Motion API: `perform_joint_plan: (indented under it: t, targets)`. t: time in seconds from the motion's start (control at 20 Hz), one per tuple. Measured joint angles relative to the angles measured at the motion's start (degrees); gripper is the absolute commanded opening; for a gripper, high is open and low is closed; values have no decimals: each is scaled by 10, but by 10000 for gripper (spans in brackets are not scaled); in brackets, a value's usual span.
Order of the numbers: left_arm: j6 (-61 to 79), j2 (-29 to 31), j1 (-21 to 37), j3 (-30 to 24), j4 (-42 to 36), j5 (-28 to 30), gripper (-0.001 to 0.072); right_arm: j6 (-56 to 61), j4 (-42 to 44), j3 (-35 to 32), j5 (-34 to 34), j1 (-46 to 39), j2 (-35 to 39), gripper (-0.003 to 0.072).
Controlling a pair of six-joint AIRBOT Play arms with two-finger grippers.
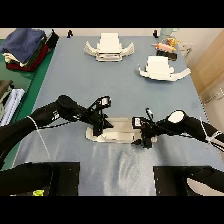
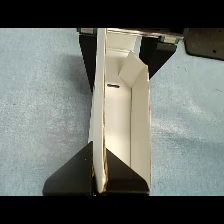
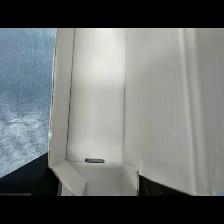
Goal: Fold the box.
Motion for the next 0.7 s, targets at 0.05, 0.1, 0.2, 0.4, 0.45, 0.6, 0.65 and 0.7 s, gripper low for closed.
perform_joint_plan:
  t: [0.05, 0.1, 0.2, 0.4, 0.45, 0.6, 0.65, 0.7]
  targets:
    - [0, 0, 0, 0, 0, 0, 14, -3, 0, -1, -5, 1, 1, 606]
    - [0, 0, 0, 0, 0, 0, 15, -6, 0, -1, -10, 1, 0, 606]
    - [-1, 0, 0, 0, 0, 0, 15, -10, -2, -2, -17, 1, -3, 606]
    - [-1, 0, 0, 0, 0, 1, 14, -16, -4, -2, -32, 1, -7, 606]
    - [-1, 0, 0, 0, 0, 1, 14, -17, -4, -2, -33, 1, -7, 606]
    - [-1, 0, 0, 0, 0, 1, 14, -18, -3, -2, -34, 1, -8, 606]
    - [-1, 0, 0, 0, 0, 1, 15, -18, -2, -2, -34, 1, -8, 606]
    - [-1, 0, 0, 0, 0, 1, 14, -19, -2, -2, -34, 1, -8, 606]
